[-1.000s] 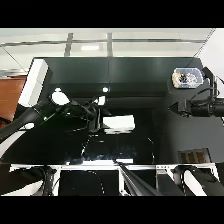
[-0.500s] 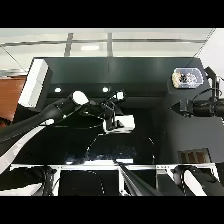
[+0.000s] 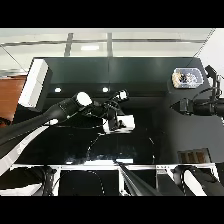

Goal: Fold the box and place the chain.

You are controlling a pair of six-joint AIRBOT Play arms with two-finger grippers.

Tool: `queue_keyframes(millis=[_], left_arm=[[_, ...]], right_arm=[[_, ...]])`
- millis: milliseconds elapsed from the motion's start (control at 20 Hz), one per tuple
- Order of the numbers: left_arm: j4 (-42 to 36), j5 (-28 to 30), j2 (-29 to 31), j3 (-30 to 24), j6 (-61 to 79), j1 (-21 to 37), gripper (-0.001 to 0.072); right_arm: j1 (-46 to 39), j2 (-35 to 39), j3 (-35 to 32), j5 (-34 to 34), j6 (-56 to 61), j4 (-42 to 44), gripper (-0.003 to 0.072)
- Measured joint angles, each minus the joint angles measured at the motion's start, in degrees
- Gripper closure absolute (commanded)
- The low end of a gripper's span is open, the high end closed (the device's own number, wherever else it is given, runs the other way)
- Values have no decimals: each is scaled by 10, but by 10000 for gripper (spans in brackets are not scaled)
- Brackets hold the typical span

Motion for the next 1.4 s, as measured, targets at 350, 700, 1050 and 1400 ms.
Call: queue_keyframes(millis=[350,700,1050,1400], left_arm=[[32,-13,0,5,-26,-1,-2],[52,-33,0,9,-31,-1,-2],[76,-37,0,9,-31,-1,-2],[106,-41,-1,9,-32,-14,-2]], right_arm=[[0,0,0,-5,-4,0,673],[0,0,0,-6,-5,0,674],[0,0,0,-6,-5,0,673],[0,0,0,-6,-5,0,674]])
